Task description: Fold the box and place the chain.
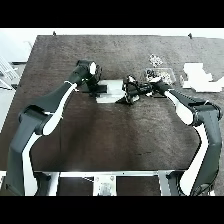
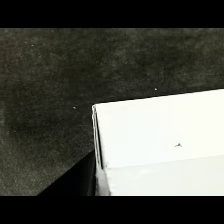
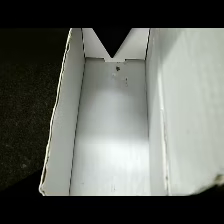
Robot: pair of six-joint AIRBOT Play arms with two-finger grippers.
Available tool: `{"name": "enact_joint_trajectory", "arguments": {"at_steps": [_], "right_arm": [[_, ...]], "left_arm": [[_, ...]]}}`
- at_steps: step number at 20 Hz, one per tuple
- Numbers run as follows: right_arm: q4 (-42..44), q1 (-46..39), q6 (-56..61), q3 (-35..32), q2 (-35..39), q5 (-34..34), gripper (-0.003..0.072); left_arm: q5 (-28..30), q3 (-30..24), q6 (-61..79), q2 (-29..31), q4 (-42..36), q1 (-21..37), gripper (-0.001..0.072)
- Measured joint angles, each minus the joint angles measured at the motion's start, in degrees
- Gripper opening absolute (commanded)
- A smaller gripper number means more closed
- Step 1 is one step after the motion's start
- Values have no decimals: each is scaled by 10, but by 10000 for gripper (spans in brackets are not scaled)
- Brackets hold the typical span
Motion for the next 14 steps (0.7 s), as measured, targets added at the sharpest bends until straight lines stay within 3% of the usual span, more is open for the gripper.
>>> {"name": "enact_joint_trajectory", "arguments": {"at_steps": [2, 4, 10, 11, 12, 14], "right_arm": [[0, 0, 0, 0, 0, 0, 581], [0, 0, 0, 0, 0, 0, 581], [0, 0, 0, 0, 0, -1, 581], [0, 0, 0, 0, 0, -1, 581], [-1, 0, 0, 0, 0, -3, 581], [-3, 0, -1, 0, 0, -2, 581]], "left_arm": [[2, 0, 3, 0, 2, 0, 118], [5, 0, 5, 0, 5, -2, 19], [17, 0, 13, 0, 7, -4, 22], [17, 0, 14, 0, 7, -4, 166], [23, 0, 16, 0, 6, -4, 505], [21, 0, 16, 0, 3, -5, 532]]}}
